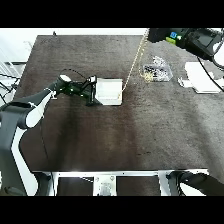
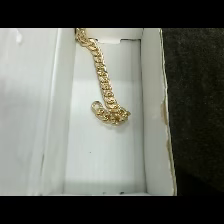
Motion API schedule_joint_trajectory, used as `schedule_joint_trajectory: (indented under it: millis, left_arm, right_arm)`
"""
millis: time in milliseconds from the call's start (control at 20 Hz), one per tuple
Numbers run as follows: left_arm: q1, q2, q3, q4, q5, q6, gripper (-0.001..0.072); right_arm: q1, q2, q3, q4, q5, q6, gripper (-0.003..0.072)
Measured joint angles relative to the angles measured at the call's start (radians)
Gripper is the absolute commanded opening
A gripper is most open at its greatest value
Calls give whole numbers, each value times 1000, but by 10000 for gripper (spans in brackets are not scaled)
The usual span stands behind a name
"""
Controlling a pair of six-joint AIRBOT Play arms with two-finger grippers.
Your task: Fold the box and place the chain.
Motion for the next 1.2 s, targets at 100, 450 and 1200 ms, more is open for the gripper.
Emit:
schedule_joint_trajectory:
  millis: [100,450,1200]
  left_arm:
    - [0,0,0,0,0,0,285]
    - [0,0,0,0,0,0,286]
    - [0,0,0,0,0,0,286]
  right_arm:
    - [38,5,0,-3,10,3,11]
    - [147,10,-2,-5,23,35,10]
    - [253,-180,-154,0,-51,161,11]
